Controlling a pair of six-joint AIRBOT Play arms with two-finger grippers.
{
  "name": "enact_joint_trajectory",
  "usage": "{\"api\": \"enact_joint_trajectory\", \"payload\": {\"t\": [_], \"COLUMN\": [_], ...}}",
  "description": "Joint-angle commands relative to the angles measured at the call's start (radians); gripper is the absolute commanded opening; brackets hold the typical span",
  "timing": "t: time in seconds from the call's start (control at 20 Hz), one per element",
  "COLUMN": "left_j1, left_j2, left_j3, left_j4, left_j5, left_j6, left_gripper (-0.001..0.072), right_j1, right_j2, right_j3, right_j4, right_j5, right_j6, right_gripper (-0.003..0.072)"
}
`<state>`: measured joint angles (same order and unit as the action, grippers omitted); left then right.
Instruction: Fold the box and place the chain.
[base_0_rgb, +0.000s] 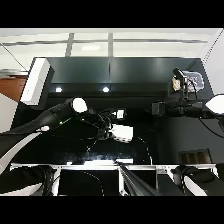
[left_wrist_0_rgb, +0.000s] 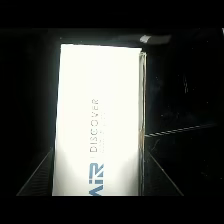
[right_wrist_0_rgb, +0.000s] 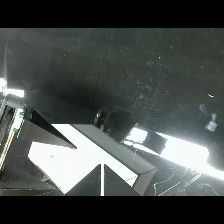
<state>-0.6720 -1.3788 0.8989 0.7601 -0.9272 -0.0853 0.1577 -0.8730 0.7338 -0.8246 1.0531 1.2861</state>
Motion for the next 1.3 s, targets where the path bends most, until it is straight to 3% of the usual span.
{"api": "enact_joint_trajectory", "payload": {"t": [0.0, 0.4, 0.5, 0.55, 0.6, 0.65, 0.7, 0.8, 0.95, 1.1, 1.25], "left_j1": [-0.002, -0.081, -0.087, -0.086, -0.079, -0.063, -0.036, 0.050, 0.259, 0.552, 0.841], "left_j2": [-0.003, -0.026, -0.029, -0.024, -0.015, 0.001, 0.019, 0.076, 0.192, 0.278, 0.317], "left_j3": [0.000, -0.077, -0.078, -0.078, -0.078, -0.078, -0.078, -0.078, -0.078, -0.096, -0.185], "left_j4": [0.023, 0.054, 0.054, 0.059, 0.082, 0.116, 0.148, 0.248, 0.411, 0.410, 0.329], "left_j5": [0.005, 0.177, 0.201, 0.196, 0.181, 0.154, 0.124, 0.063, -0.046, -0.124, -0.144], "left_j6": [-0.030, -0.056, -0.060, -0.082, -0.119, -0.171, -0.227, -0.370, -0.575, -0.757, -0.832], "left_gripper": [0.0719, 0.0718, 0.0688, 0.0593, 0.0431, 0.0344, 0.0341, 0.0283, 0.0281, 0.0281, 0.0282], "right_j1": [0.000, 0.000, -0.001, -0.001, -0.001, -0.002, -0.008, -0.029, -0.058, -0.058, -0.058], "right_j2": [0.000, 0.000, 0.000, 0.000, 0.000, 0.000, 0.000, 0.000, 0.000, 0.000, 0.000], "right_j3": [0.001, 0.001, 0.001, 0.001, 0.001, 0.001, 0.001, 0.001, 0.001, 0.001, 0.001], "right_j4": [0.000, 0.000, 0.000, 0.000, 0.000, 0.000, 0.000, 0.000, 0.002, 0.000, 0.000], "right_j5": [0.000, -0.003, -0.003, -0.003, -0.003, -0.003, -0.003, -0.004, -0.005, -0.027, -0.056], "right_j6": [0.000, 0.000, 0.000, 0.000, 0.000, 0.000, 0.000, 0.000, 0.000, -0.002, -0.005], "right_gripper": [0.0029, 0.0029, 0.0029, 0.0029, 0.0029, 0.0029, 0.0029, 0.0029, 0.0029, 0.0029, 0.0029]}}
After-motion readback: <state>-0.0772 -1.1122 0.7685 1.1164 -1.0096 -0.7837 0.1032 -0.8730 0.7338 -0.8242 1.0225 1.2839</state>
